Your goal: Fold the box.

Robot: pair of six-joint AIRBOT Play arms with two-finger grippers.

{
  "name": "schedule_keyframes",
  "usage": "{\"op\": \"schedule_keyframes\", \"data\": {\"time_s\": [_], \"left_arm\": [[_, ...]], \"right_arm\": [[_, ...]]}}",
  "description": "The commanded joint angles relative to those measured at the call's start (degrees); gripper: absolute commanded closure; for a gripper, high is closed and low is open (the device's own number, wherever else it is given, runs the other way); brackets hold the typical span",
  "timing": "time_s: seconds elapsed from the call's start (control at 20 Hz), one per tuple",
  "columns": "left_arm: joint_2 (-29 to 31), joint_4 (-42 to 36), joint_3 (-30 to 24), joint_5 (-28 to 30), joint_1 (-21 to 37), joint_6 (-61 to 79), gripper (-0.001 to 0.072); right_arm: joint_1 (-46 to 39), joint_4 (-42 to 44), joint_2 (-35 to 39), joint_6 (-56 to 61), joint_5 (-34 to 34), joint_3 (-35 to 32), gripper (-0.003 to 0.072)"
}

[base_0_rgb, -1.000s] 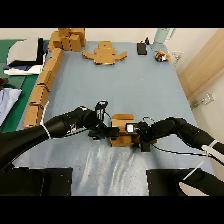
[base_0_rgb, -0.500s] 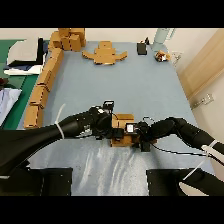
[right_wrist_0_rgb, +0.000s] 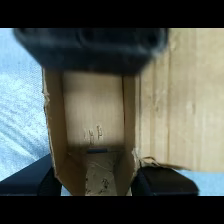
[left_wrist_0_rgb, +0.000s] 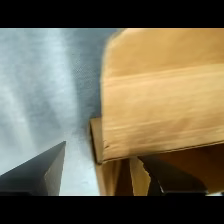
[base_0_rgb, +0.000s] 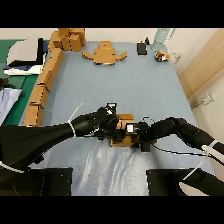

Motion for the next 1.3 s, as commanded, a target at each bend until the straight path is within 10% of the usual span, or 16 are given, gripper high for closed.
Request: {"op": "schedule_keyframes", "data": {"time_s": [0.0, 0.85, 1.05, 1.25], "left_arm": [[-0.3, -1.3, 0.2, 2.5, -0.2, -0.2, 0.0117], [-5.2, -0.9, 7.2, -5.7, -1.2, 1.0, 0.0196], [-5.2, -0.7, 7.1, -7.6, -1.3, -0.2, 0.0671], [-5.3, -0.8, 7.2, -7.1, -1.3, -0.3, 0.0697]], "right_arm": [[0.0, 0.0, 0.0, 0.0, 0.0, 0.0, 0.0191], [0.0, 0.0, 0.0, 0.0, 0.0, 0.0, 0.0191], [0.0, 0.0, 0.0, 0.0, 0.0, 0.0, 0.0191], [0.0, 0.0, 0.0, 0.0, 0.0, 0.0, 0.0191]]}}
